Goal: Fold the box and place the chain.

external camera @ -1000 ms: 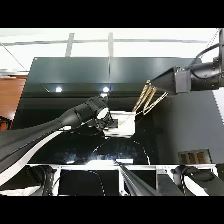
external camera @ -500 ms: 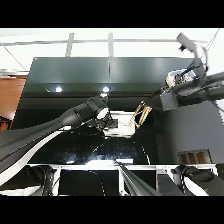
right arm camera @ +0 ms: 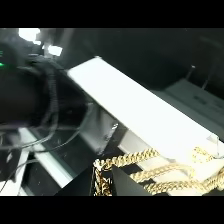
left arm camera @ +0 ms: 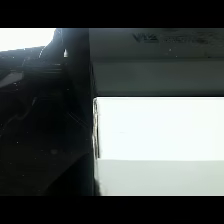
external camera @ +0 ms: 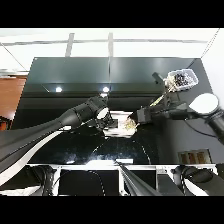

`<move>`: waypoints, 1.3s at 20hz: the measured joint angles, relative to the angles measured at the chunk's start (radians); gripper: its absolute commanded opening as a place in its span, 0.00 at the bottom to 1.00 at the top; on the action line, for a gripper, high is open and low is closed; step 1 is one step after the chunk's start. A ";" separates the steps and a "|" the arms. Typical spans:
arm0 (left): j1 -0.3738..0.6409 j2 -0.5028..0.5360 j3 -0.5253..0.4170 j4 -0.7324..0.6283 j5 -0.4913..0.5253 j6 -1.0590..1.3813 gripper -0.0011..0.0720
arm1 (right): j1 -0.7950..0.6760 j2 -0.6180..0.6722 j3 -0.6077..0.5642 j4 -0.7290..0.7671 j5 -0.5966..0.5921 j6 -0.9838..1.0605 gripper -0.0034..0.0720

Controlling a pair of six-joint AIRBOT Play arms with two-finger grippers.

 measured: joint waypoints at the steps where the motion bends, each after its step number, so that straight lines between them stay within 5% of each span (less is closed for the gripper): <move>1: 0.000 0.000 0.000 0.000 0.000 0.000 0.05 | 0.014 -0.002 -0.026 0.003 -0.031 0.002 0.06; 3: 0.000 0.000 0.000 0.000 0.000 0.000 0.05 | 0.033 -0.007 -0.061 0.010 -0.081 0.004 0.08; 5: 0.000 0.000 0.000 0.000 0.000 0.000 0.05 | 0.039 -0.010 -0.080 0.016 -0.117 0.008 0.50; 6: 0.000 0.000 0.000 0.000 0.000 0.000 0.05 | 0.037 -0.010 -0.085 0.017 -0.127 0.008 0.55; 12: 0.000 0.000 0.000 0.000 0.000 0.000 0.05 | -0.100 0.001 -0.087 -0.037 -0.114 -0.009 0.55; 17: 0.000 0.000 0.000 0.000 0.000 0.000 0.05 | -0.277 -0.002 -0.100 -0.341 -0.274 0.103 0.55; 18: 0.000 0.000 0.000 0.000 0.000 0.000 0.05 | -0.300 -0.014 -0.104 -0.416 -0.329 0.164 0.63; 19: 0.000 0.000 0.000 0.000 0.000 0.000 0.05 | -0.315 -0.035 -0.106 -0.472 -0.384 0.221 0.95; 22: 0.000 0.000 0.000 0.000 0.000 0.000 0.05 | -0.344 -0.142 -0.077 -0.574 -0.506 0.335 0.98; 26: 0.000 0.000 0.000 0.000 0.002 0.000 0.05 | -0.364 -0.350 0.076 -0.632 -0.521 0.476 0.98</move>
